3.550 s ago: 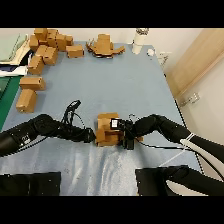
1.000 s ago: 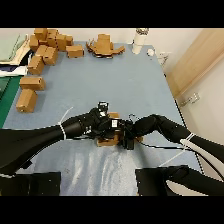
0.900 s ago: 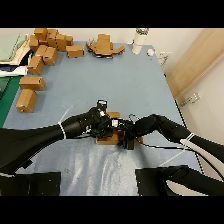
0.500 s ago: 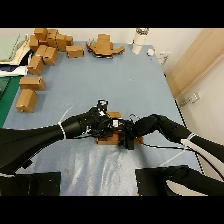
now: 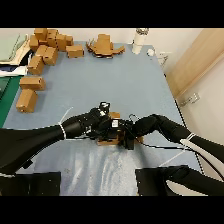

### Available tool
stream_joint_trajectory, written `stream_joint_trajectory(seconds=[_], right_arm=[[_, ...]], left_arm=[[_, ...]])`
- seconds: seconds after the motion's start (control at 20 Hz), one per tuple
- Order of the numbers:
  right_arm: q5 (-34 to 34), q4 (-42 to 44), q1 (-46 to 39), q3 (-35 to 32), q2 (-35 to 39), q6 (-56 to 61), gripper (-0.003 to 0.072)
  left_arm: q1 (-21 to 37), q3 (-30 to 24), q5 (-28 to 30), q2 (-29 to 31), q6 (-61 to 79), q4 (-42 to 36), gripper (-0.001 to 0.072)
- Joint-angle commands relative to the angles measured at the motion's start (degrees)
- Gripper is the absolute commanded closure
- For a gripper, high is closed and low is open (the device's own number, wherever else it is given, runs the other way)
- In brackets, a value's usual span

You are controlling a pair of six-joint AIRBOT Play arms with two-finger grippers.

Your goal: Fold the box.

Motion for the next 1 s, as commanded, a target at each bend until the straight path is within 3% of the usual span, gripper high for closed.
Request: stream_joint_trajectory(seconds=[0.0,0.3,0.7,0.75,0.8,0.85,0.95], right_arm=[[0.0,0.0,0.0,0.0,0.0,0.1,0.0177],[0.0,0.0,0.0,0.0,0.0,0.1,0.0177],[0.0,0.0,0.0,0.0,0.0,0.1,0.0177],[0.0,0.0,0.0,0.0,0.0,0.1,0.0177],[0.0,0.0,0.0,0.0,0.0,0.1,0.0177],[0.0,0.0,0.0,0.0,0.0,0.1,0.0177],[0.0,0.0,0.0,0.0,0.0,0.1,0.0177]], left_arm=[[1.0,0.3,-1.5,0.0,0.0,-2.9,0.0181],[3.4,0.3,-5.3,0.2,0.2,-3.0,0.0181],[4.2,0.3,-5.4,0.0,1.8,-2.8,0.0185],[4.2,0.3,-5.6,-0.2,2.0,-2.9,0.0353],[4.2,0.3,-5.7,-0.3,3.4,-2.9,0.0583],[4.1,0.3,-5.7,-0.3,4.0,-2.9,0.0667],[3.9,0.3,-5.7,-0.3,4.0,-2.9,0.0666]])
